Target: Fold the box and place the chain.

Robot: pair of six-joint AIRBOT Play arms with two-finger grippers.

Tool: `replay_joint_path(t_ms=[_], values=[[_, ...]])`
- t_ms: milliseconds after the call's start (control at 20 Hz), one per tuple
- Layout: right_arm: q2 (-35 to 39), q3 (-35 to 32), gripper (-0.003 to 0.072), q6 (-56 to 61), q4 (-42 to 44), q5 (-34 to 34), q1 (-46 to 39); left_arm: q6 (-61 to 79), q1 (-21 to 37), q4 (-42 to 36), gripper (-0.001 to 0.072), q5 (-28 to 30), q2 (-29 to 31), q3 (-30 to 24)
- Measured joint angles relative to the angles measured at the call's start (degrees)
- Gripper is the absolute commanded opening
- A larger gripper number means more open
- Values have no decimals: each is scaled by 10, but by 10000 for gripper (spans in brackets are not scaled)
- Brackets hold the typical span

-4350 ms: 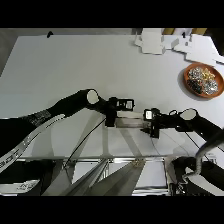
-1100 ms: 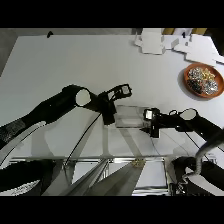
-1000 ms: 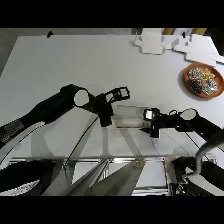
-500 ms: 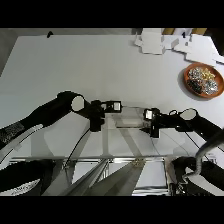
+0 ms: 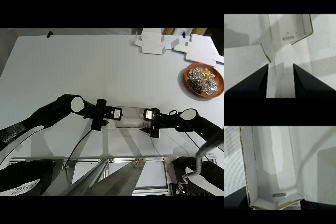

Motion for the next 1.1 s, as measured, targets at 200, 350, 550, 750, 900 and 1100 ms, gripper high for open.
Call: replay_joint_path(t_ms=[200,350,550,750,900,1100], values=[[0,0,337,0,0,0,0,23,-11,-18,347,9,-15,-1],[0,0,337,0,0,0,0,28,-23,-26,331,14,-25,-2],[0,0,337,0,0,0,0,32,-32,-43,251,22,-32,-2],[0,0,337,0,0,0,0,33,-35,-77,248,47,-34,-2],[0,0,337,0,0,0,0,34,-37,-106,143,63,-39,-2],[0,0,337,0,0,0,0,34,-45,-139,145,78,-47,-2]])
